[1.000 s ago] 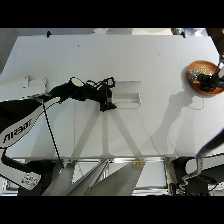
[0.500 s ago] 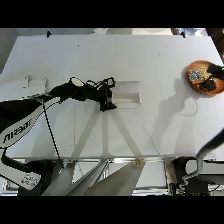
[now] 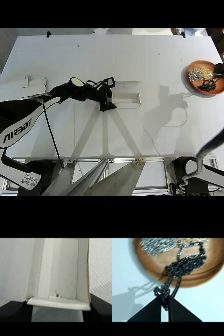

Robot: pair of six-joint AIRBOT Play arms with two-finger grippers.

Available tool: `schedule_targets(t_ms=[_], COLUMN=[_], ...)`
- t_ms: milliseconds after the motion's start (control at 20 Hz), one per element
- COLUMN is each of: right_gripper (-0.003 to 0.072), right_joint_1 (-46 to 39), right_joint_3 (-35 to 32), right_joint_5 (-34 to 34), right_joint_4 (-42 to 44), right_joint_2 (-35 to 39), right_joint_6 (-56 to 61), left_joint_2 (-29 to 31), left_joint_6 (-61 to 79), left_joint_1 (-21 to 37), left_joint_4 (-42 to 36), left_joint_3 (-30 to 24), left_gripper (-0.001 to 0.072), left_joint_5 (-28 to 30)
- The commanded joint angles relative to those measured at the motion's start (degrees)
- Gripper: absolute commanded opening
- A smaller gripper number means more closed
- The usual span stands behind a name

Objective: Fold the box and place the chain.

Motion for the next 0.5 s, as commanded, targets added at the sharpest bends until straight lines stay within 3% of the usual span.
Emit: schedule_targets(t_ms=[0, 450], right_gripper=[0.0009, 0.0008], right_joint_1=[5.27, 29.97], right_joint_3=[0.07, 0.07], right_joint_5=[5.44, 6.56], right_joint_4=[1.97, 1.95], right_joint_2=[2.54, 2.71], right_joint_6=[-4.48, -5.77], left_joint_2=[0.00, 0.00], left_joint_6=[0.00, 0.00], left_joint_1=[0.02, 0.02], left_joint_4=[0.00, 0.00], left_joint_3=[0.00, 0.00], left_gripper=[0.0019, 0.0019], left_joint_5=[0.00, 0.00])
